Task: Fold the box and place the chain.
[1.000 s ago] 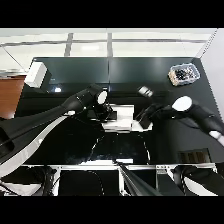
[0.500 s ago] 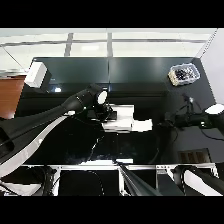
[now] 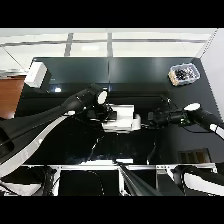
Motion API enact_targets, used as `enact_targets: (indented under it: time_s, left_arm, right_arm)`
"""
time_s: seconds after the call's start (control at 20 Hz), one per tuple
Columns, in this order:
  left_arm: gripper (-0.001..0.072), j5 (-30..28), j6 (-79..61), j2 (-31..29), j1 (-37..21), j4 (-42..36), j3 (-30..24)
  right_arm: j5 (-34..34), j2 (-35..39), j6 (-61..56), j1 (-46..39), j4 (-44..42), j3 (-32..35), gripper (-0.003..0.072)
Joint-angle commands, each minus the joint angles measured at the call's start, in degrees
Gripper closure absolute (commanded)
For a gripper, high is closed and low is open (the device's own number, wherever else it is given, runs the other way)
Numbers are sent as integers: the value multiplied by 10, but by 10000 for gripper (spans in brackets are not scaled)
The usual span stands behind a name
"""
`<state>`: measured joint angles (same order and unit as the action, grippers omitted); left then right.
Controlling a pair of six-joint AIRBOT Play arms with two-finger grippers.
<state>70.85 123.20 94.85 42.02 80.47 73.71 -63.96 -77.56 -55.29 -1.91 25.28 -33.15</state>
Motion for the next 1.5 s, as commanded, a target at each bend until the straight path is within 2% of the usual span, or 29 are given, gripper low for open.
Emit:
enact_targets:
  time_s: [0.0,0.1,0.15,0.2,0.25,0.35,0.4,0.7,0.85,1.1,1.3,1.45]
  left_arm:
    - [684,-2,0,0,0,0,0]
    - [684,-3,0,0,0,0,0]
    - [684,-3,0,0,0,0,0]
    - [684,-3,0,0,0,0,0]
    - [684,-3,0,0,0,0,0]
    - [684,-2,0,0,0,0,0]
    - [684,-3,0,0,0,0,0]
    - [684,-3,0,0,0,0,0]
    - [684,-3,0,0,0,0,0]
    - [684,-2,0,0,0,0,0]
    - [684,-3,0,0,0,0,0]
    - [684,-2,0,0,0,0,0]
  right_arm:
    - [-90,-7,21,11,3,-50,61]
    - [-87,-7,15,24,1,-58,68]
    - [-77,-7,15,36,1,-59,151]
    - [-67,-7,12,48,1,-61,157]
    - [-60,-7,6,60,3,-66,206]
    - [-54,-7,-14,81,18,-90,361]
    - [-51,-7,-34,91,35,-105,395]
    - [-54,-7,-227,167,210,-203,395]
    - [-23,-7,-327,204,280,-219,395]
    - [34,-15,-424,280,353,-223,395]
    - [43,-28,-533,327,450,-248,395]
    - [23,-46,-621,359,522,-273,395]
